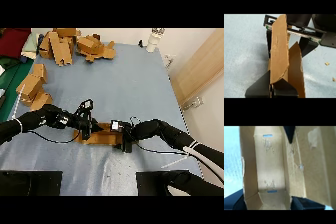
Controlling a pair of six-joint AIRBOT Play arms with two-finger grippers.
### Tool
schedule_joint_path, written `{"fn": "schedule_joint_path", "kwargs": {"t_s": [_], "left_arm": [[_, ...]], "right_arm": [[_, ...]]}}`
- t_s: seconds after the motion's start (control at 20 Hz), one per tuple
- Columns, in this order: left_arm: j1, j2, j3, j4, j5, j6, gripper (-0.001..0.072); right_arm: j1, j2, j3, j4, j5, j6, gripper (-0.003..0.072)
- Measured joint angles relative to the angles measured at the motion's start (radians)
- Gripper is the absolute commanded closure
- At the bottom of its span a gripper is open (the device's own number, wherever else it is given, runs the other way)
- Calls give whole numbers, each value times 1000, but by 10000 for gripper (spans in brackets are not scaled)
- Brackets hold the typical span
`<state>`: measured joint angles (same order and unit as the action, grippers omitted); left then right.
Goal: Fold the box.
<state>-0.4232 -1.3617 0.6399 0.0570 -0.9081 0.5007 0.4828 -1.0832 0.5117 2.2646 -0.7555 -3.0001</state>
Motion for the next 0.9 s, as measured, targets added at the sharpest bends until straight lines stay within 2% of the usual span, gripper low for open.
{"fn": "schedule_joint_path", "kwargs": {"t_s": [0.25,0.5,0.9], "left_arm": [[0,0,0,-1,0,0,697],[0,0,0,-5,8,0,697],[0,0,0,-2,0,-1,697]], "right_arm": [[0,0,0,-2,-3,0,-34],[1,0,0,-6,72,-1,-34],[2,0,0,-9,111,-2,-24]]}}
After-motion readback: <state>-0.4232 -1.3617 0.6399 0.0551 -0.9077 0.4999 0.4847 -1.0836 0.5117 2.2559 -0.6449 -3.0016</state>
